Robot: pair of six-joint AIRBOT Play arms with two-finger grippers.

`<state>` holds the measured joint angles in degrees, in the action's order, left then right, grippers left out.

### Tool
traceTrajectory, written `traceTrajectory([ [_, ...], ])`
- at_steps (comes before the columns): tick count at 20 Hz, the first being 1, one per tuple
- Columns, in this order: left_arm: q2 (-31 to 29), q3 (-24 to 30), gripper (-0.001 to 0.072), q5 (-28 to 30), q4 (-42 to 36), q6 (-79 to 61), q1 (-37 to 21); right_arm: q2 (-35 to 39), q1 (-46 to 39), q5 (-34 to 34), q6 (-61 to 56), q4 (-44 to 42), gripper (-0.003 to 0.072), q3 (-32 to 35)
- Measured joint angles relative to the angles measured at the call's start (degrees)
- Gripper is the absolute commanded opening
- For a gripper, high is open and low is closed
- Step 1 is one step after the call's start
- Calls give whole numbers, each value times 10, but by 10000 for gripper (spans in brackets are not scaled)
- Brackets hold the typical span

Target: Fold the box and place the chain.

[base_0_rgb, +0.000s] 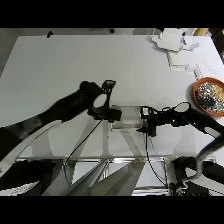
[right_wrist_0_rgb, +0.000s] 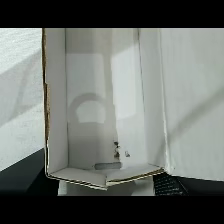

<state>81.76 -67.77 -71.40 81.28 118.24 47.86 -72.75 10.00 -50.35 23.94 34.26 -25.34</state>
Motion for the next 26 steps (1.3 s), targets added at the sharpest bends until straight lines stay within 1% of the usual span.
traceTrajectory([
  [1, -24, 5, 516, -23, -1, -40, -14, 0, 0, 0, 0, 0, 457, 0],
  [3, -75, 26, 513, -50, -6, -138, -50, 0, 0, 0, 0, 0, 457, 0],
  [5, -122, 65, 520, -49, -29, -297, -95, 0, 0, 0, 0, 0, 457, 0],
  [6, -140, 89, 534, -38, -49, -391, -118, 0, 0, 0, 0, 0, 457, 0],
  [8, -165, 147, 525, -7, -95, -611, -169, 0, 0, 0, 0, 0, 457, 0],
  [9, -169, 182, 524, 18, -132, -734, -194, 0, 0, 0, 0, 0, 457, 0],
  [11, -157, 240, 525, 81, -223, -948, -226, 0, 0, 0, 0, 0, 457, 0],
  [12, -144, 259, 542, 111, -273, -1033, -235, 0, 0, 0, 0, 0, 457, 0],
  [13, -127, 274, 623, 143, -326, -1113, -240, 0, 0, 0, 0, 0, 457, 0],
  [14, -111, 284, 678, 168, -375, -1176, -241, 0, 0, 0, 0, 0, 457, 0],
  [15, -94, 291, 696, 187, -420, -1231, -238, 0, 0, 0, 0, 0, 457, 0],
  [17, -60, 301, 695, 213, -494, -1329, -226, 0, 0, 0, 0, 0, 457, 0],
  [20, -21, 307, 696, 231, -551, -1413, -207, 0, 0, 0, 0, 0, 457, 0],
  [26, 14, 310, 696, 243, -595, -1473, -176, 0, 0, 0, 0, 0, 457, 0],
])
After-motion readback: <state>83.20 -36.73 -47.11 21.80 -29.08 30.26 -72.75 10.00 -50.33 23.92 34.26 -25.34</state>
